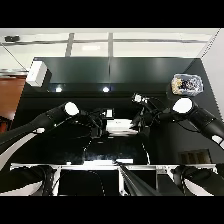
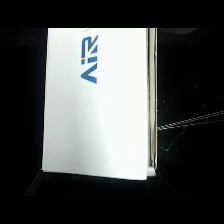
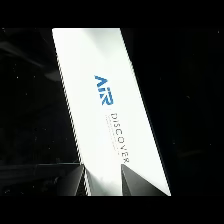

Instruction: Fold the box and place the chain.

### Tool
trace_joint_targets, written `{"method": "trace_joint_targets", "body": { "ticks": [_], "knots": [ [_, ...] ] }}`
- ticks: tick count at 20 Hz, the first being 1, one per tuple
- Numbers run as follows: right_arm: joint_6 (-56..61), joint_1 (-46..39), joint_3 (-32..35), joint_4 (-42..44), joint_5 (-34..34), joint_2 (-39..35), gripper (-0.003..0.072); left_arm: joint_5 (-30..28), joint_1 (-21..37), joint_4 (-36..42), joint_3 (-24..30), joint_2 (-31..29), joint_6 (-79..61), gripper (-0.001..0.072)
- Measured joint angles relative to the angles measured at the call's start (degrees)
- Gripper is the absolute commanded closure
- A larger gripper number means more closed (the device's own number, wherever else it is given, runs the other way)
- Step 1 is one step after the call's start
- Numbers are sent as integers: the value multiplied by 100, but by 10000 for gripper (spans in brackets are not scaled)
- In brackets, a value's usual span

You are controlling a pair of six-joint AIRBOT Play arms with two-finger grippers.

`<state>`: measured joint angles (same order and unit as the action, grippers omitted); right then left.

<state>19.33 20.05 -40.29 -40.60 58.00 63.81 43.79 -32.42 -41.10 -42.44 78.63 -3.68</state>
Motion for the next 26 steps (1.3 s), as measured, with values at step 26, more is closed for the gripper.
{"method": "trace_joint_targets", "body": {
  "ticks": [26],
  "knots": [
    [1843,-741,-105,133,981,-205,673,-2,0,2,0,0,-2,547]
  ]
}}
